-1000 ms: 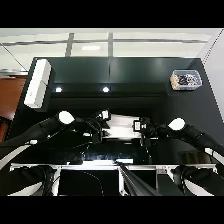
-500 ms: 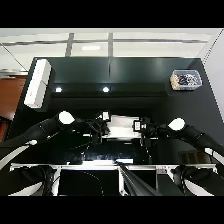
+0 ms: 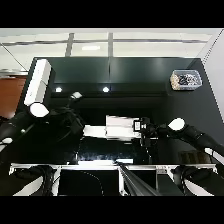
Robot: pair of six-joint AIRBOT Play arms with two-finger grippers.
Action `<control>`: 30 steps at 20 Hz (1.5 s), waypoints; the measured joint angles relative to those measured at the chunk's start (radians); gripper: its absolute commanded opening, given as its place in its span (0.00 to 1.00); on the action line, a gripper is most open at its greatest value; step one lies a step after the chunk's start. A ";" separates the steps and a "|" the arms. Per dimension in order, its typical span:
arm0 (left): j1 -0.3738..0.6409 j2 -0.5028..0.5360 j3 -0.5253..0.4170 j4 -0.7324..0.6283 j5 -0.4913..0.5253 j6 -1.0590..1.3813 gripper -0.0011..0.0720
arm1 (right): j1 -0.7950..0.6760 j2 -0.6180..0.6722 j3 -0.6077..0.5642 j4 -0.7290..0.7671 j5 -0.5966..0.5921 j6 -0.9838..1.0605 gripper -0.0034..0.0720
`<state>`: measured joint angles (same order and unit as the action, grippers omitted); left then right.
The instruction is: Fold the box and place the chain.
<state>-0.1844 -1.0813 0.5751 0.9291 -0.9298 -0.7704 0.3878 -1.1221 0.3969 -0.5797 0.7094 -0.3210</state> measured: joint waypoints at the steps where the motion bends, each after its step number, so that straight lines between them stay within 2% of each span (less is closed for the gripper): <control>1: 0.056 0.003 -0.013 0.010 -0.014 -0.098 0.05 | 0.000 0.000 0.000 0.000 0.000 0.000 0.66; 5: 0.206 -0.002 -0.084 -0.032 -0.031 -0.344 0.06 | 0.000 0.000 0.000 0.000 0.000 0.000 0.66; 8: 0.240 -0.047 -0.122 -0.136 -0.035 -0.401 0.05 | 0.000 0.000 0.000 0.000 0.000 0.000 0.66; 11: 0.222 -0.122 -0.137 -0.246 -0.040 -0.388 0.05 | 0.000 0.000 0.000 0.000 0.000 0.000 0.66; 14: 0.163 -0.191 -0.142 -0.356 -0.047 -0.330 0.05 | 0.000 0.000 0.000 0.000 0.000 0.000 0.66; 19: 0.063 -0.235 -0.132 -0.467 -0.008 -0.253 0.06 | 0.000 0.000 0.000 0.000 0.000 0.000 0.66; 20: 0.048 -0.235 -0.125 -0.477 -0.003 -0.246 0.12 | 0.000 0.000 0.000 0.000 0.000 0.000 0.66; 22: 0.022 -0.226 -0.107 -0.483 -0.003 -0.237 0.64 | 0.000 0.000 0.000 0.000 0.000 0.000 0.66; 23: 0.011 -0.219 -0.095 -0.486 -0.019 -0.234 0.84 | 0.000 0.000 0.000 0.000 0.000 0.000 0.66; 24: 0.001 -0.212 -0.080 -0.483 -0.030 -0.231 0.89 | 0.000 0.000 0.000 0.000 0.000 0.000 0.66; 30: -0.072 -0.188 0.013 -0.442 -0.103 -0.227 0.89 | 0.000 0.000 0.000 0.000 0.000 0.001 0.66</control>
